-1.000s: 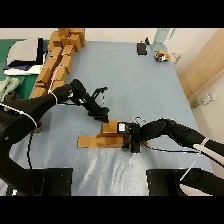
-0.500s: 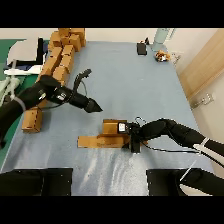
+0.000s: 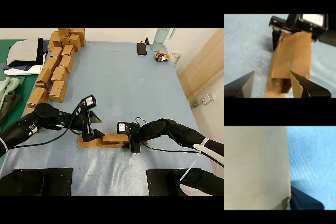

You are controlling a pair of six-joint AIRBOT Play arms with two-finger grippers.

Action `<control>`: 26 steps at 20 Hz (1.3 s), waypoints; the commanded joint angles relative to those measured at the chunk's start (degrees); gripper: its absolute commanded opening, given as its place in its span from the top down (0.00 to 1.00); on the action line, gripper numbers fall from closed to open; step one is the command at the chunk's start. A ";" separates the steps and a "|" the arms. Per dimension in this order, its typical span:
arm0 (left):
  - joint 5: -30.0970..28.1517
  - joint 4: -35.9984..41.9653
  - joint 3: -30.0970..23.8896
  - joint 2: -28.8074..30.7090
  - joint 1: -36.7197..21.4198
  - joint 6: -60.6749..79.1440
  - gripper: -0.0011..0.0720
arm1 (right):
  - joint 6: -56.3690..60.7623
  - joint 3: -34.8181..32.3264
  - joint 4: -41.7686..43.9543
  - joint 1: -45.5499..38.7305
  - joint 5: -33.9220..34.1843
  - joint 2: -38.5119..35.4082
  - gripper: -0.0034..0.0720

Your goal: Fold the box.

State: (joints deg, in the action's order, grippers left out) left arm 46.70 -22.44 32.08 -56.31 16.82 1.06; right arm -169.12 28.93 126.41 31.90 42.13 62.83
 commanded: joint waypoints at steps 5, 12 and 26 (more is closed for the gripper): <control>-7.26 -1.20 -2.14 -4.37 1.53 8.57 0.07 | 0.02 -0.02 0.00 -0.02 -0.04 -0.04 0.40; -8.28 -2.05 -2.01 3.04 -5.44 0.87 0.08 | 0.02 -0.02 0.00 -0.02 -0.02 -0.04 0.40; 2.73 9.20 -4.13 0.37 10.21 -28.83 0.97 | 0.02 -0.02 -0.04 -0.02 -0.02 -0.04 0.40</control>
